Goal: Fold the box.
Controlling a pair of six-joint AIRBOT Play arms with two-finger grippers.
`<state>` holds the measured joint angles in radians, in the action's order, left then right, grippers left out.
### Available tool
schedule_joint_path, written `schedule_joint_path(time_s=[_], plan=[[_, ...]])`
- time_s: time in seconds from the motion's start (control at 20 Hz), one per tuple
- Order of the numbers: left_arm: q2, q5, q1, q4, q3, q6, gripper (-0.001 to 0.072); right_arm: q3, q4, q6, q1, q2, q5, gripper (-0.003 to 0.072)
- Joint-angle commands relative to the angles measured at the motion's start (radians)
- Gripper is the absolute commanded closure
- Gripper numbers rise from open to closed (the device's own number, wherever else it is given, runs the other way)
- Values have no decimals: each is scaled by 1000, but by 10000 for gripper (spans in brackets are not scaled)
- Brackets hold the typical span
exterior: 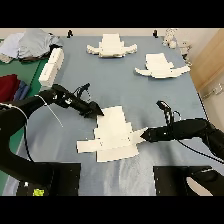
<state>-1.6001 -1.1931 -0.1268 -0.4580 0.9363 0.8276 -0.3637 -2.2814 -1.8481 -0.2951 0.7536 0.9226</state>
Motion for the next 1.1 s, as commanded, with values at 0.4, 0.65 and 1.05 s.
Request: schedule_joint_path(time_s=[0.4,0.65,1.05], plan=[[-48,-221,-19,-69,27,-51,318,0,4,0,0,0,-16,685],[-48,-105,-104,-68,29,-77,367,0,4,0,0,0,-16,685],[-48,-84,-109,-56,30,-93,604,0,14,0,0,0,-15,685]])
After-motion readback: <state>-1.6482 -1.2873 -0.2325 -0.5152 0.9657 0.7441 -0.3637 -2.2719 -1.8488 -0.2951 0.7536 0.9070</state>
